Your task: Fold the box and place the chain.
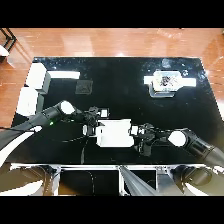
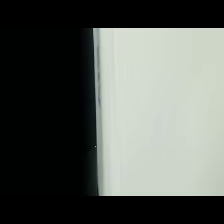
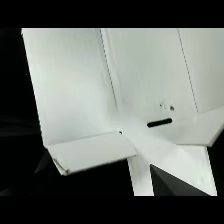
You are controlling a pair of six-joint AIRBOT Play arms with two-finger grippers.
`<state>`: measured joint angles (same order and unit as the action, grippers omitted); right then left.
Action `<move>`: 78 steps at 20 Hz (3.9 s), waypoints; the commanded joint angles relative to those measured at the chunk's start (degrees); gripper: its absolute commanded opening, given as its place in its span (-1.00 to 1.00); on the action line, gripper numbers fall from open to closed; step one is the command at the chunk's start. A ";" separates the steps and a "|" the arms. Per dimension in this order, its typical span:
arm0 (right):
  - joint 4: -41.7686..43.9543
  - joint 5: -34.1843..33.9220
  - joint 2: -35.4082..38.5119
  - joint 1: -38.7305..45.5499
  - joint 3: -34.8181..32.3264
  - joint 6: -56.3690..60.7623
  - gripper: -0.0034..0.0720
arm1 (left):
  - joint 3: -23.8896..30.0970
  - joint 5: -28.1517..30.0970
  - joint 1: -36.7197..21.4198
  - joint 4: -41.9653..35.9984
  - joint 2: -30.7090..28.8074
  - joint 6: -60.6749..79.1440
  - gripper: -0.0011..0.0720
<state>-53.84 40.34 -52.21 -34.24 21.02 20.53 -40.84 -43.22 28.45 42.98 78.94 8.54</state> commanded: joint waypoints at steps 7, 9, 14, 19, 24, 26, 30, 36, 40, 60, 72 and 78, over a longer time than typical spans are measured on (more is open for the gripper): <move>9.25 -13.11 -1.64 -6.14 0.00 0.55 0.95 | -0.02 -0.07 -0.02 0.02 0.02 0.02 -0.92; 9.22 -13.16 -1.62 -6.10 0.46 3.52 0.95 | -0.02 -0.09 -0.02 0.02 0.00 0.02 -0.92; 8.04 -13.18 -0.98 -6.10 1.40 4.70 0.95 | -0.02 -0.09 -0.02 0.02 0.00 0.02 -0.92; 3.34 -13.62 -0.55 -6.03 3.17 4.76 0.95 | -0.02 -0.35 -0.02 0.02 0.00 0.02 -0.92; 2.58 -11.08 -0.28 -1.01 5.66 5.01 0.95 | -0.02 -0.39 -0.02 0.02 -0.09 0.02 -0.92; 2.56 -7.34 -0.28 0.98 6.51 4.96 0.95 | -0.02 -0.48 -0.02 0.02 -0.11 0.02 -0.92; 2.56 -1.46 -0.28 4.57 6.51 3.52 0.95 | -0.02 -0.48 -0.02 0.04 -0.11 0.00 -0.92; 4.76 -3.54 -2.08 4.85 6.78 -3.45 0.95 | -0.02 -0.48 -0.02 0.02 -0.11 0.00 -0.92; 8.98 -4.04 -4.63 4.96 8.63 -8.87 0.95 | -0.04 -0.50 -0.02 0.02 -0.11 -0.13 -0.92; 20.00 2.97 -15.10 7.32 8.74 -30.21 0.95 | -0.09 -0.55 0.00 0.07 -0.11 -1.51 -0.92; 22.08 2.95 -16.96 7.32 8.72 -31.98 0.95 | -1.95 -0.90 0.00 2.03 -0.09 -5.20 -0.92; 22.38 2.47 -17.97 7.30 8.72 -33.03 0.95 | -1.95 -0.96 0.00 2.16 -0.09 -5.60 -0.92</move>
<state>-31.66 43.18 -69.87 -26.92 29.74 -12.08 -42.74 -44.18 28.47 44.84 78.89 3.38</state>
